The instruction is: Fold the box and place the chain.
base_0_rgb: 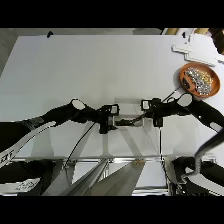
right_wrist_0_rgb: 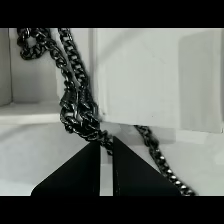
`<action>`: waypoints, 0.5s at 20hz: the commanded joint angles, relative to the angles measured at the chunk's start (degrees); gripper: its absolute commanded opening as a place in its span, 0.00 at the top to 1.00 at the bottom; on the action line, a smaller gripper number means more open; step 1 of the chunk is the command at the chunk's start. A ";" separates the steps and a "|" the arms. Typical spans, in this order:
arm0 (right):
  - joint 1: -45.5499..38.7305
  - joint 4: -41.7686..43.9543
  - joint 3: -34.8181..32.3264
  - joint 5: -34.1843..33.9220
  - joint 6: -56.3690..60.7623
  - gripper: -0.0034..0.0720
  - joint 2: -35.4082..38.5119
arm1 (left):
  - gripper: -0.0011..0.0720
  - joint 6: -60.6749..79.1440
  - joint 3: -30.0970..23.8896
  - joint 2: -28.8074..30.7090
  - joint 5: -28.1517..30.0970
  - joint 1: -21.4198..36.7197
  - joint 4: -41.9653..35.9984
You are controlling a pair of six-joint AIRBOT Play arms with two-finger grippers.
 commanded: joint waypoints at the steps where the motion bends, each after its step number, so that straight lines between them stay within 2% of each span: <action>1: 0.07 -5.38 0.00 3.48 10.88 0.93 1.77 | 0.70 0.00 -0.02 0.04 0.02 0.00 0.02; 4: 0.07 -15.50 0.00 7.37 28.22 0.93 9.75 | 0.70 0.00 -0.02 0.04 0.02 0.00 0.02; 7: 1.95 -11.04 0.00 10.82 41.05 0.93 19.34 | 0.70 0.00 -0.02 0.04 0.02 0.00 0.02; 10: 7.43 -1.57 -0.02 12.13 42.10 0.93 23.45 | 0.70 0.00 -0.02 0.04 0.02 0.00 0.02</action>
